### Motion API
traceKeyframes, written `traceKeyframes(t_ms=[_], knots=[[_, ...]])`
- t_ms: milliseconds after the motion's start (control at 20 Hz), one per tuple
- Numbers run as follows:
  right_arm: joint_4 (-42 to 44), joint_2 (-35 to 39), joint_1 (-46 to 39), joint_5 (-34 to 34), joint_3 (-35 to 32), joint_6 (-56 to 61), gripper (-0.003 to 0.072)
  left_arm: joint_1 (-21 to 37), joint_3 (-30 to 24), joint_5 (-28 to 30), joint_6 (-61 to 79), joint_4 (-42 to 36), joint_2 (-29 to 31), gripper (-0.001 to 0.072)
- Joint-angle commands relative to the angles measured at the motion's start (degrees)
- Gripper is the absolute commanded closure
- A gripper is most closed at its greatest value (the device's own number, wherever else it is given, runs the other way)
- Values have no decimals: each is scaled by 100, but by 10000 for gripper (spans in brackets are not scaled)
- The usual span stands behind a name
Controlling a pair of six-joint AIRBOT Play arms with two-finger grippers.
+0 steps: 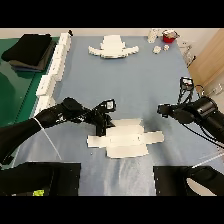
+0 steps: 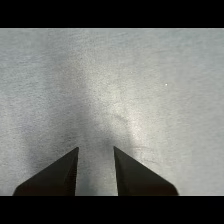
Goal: Fold the box.
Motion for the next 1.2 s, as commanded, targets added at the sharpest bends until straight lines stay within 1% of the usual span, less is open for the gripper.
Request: traceKeyframes(t_ms=[0,150,300,400,550,600,700,800,900,1050,1100,1150], knots=[[24,-2,2,-4,4,0,340,0,-2,-153,0,9,-61,696],[46,-2,2,-4,4,-2,339,0,-2,-282,2,11,-92,696],[61,-2,2,-4,4,-2,339,2,0,-210,269,7,37,697],[63,-2,2,-7,4,-2,339,-2,0,31,562,-15,382,698],[63,0,2,-7,4,-2,339,-37,-81,251,568,-11,1158,702],[63,0,2,-7,4,-2,339,-136,-243,573,579,-7,1451,702],[66,-2,2,-2,4,-2,339,-577,-791,1495,944,-13,2048,702],[66,-2,2,-2,4,-2,340,-1283,-1460,2640,1226,-37,2492,702],[68,-2,2,7,4,0,340,-1991,-1950,3580,1231,-39,2583,702],[70,-2,2,24,4,0,339,-2962,-2393,4828,1027,-42,2459,702],[72,-2,2,37,4,0,339,-3176,-2470,5145,741,-37,2413,702],[74,-2,2,39,4,0,339,-3327,-2524,5322,439,-35,2352,701]])
